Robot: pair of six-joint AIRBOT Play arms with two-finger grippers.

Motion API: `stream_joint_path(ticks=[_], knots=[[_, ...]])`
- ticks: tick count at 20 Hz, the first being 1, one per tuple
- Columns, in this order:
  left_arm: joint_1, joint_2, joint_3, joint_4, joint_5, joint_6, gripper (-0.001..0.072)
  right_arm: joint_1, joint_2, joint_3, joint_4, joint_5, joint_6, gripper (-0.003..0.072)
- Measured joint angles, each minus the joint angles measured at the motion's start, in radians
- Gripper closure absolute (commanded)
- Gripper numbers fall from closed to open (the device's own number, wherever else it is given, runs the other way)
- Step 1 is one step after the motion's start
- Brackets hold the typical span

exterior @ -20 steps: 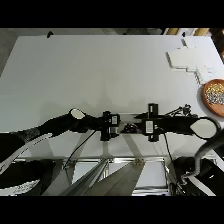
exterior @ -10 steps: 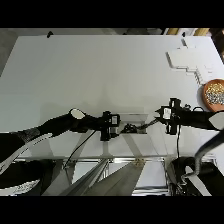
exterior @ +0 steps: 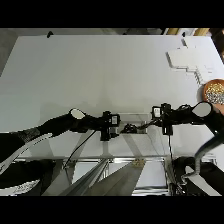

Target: Fold the box and place the chain.

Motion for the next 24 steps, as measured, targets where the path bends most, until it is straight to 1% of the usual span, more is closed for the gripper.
stream_joint_path(ticks=[4,8,10,17,18,19,21,24], knots=[[0.000,0.000,0.000,0.000,0.000,0.000,0.0505,0.001,-0.046,-0.015,0.000,-0.008,-0.048,0.0518],[0.000,0.000,0.000,0.000,0.000,0.000,0.0505,0.001,-0.060,-0.039,0.004,-0.052,-0.085,0.0521],[0.000,0.000,0.000,0.000,0.000,0.000,0.0505,0.001,-0.062,-0.043,0.016,-0.069,-0.100,0.0579],[0.000,0.000,0.000,0.000,0.000,0.000,0.0505,0.001,-0.066,-0.048,0.050,-0.103,-0.131,0.0585],[0.000,0.000,0.000,0.000,0.000,0.000,0.0505,0.001,-0.068,-0.048,0.052,-0.106,-0.132,0.0598],[0.000,0.000,0.000,0.000,0.000,0.000,0.0505,0.001,-0.070,-0.048,0.053,-0.107,-0.133,0.0650],[0.000,0.000,0.000,0.000,0.000,0.000,0.0505,0.001,-0.072,-0.049,0.056,-0.108,-0.135,0.0669],[0.000,0.000,0.000,0.000,0.000,0.000,0.0505,0.001,-0.050,-0.049,0.056,-0.097,-0.132,0.0670]])
